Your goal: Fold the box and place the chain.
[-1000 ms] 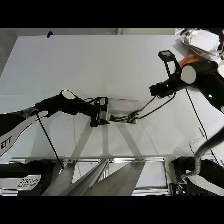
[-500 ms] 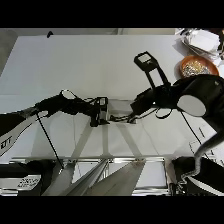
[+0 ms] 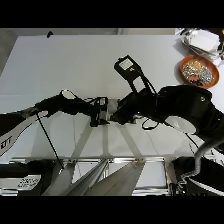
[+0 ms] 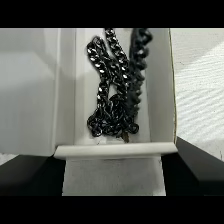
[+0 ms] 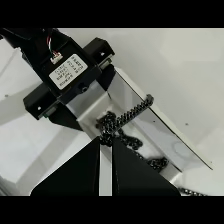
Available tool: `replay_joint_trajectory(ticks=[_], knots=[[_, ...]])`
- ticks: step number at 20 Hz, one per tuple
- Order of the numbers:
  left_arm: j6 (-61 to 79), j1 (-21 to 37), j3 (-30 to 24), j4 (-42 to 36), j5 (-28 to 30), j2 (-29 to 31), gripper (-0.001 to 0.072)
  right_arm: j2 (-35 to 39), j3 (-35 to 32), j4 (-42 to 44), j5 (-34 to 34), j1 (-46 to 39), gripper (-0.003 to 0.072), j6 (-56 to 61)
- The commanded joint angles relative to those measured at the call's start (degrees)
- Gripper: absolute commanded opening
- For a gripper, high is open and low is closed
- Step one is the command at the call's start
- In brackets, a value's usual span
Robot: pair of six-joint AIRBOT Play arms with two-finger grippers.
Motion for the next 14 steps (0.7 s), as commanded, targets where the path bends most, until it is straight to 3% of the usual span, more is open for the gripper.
replay_joint_trajectory(ticks=[1,11,13,14], knots=[[0.0,0.0,0.0,0.0,0.0,0.0,0.0274,-2.7,0.0,0.0,-0.5,0.5,0.0023,0.5],[0.0,0.0,0.0,0.0,0.0,0.0,0.0274,-14.0,-0.1,-1.3,2.6,0.4,0.0037,6.6],[0.0,0.0,0.0,0.0,0.0,0.0,0.0274,-16.4,-0.1,-1.3,3.6,0.4,0.0170,6.6],[0.0,0.0,0.0,0.0,0.0,0.0,0.0274,-17.3,-0.1,-1.3,3.9,0.4,0.0192,6.6]])
